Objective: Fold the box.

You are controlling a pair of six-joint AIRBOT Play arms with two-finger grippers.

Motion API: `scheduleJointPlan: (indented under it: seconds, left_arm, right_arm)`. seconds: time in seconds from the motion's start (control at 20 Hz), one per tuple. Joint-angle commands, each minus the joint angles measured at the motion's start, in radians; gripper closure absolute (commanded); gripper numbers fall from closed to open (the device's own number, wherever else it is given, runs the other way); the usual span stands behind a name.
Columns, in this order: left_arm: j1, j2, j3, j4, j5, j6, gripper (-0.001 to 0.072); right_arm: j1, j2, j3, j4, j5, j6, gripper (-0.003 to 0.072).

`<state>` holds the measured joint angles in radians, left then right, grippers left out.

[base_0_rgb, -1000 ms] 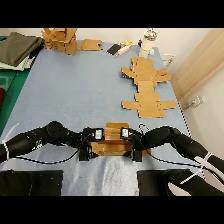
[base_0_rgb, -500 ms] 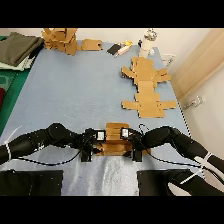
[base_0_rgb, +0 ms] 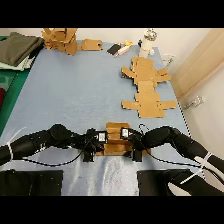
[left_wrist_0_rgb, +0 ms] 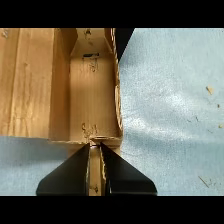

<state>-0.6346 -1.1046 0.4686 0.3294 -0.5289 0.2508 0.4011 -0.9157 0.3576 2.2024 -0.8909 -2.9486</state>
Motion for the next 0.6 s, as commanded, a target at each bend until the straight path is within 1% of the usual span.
scheduleJointPlan:
  seconds: [0.0,0.2,0.3,0.55]
  left_arm:
    - [-0.016,-0.026,0.0,-0.063,0.007,0.06,0.0601]
    - [-0.033,-0.031,0.001,-0.132,0.03,0.133,0.0601]
    - [-0.033,-0.031,0.001,-0.143,0.032,0.164,0.0572]
    - [-0.033,-0.031,0.001,-0.151,0.03,0.183,0.0571]
  right_arm:
    - [0.0,0.001,0.0,0.0,0.0,0.0,0.0191]
    - [0.0,0.001,0.0,0.0,0.0,0.0,0.0191]
    - [0.0,0.001,0.0,0.0,0.0,0.0,0.0191]
    - [0.0,0.001,0.0,0.0,0.0,0.0,0.0191]
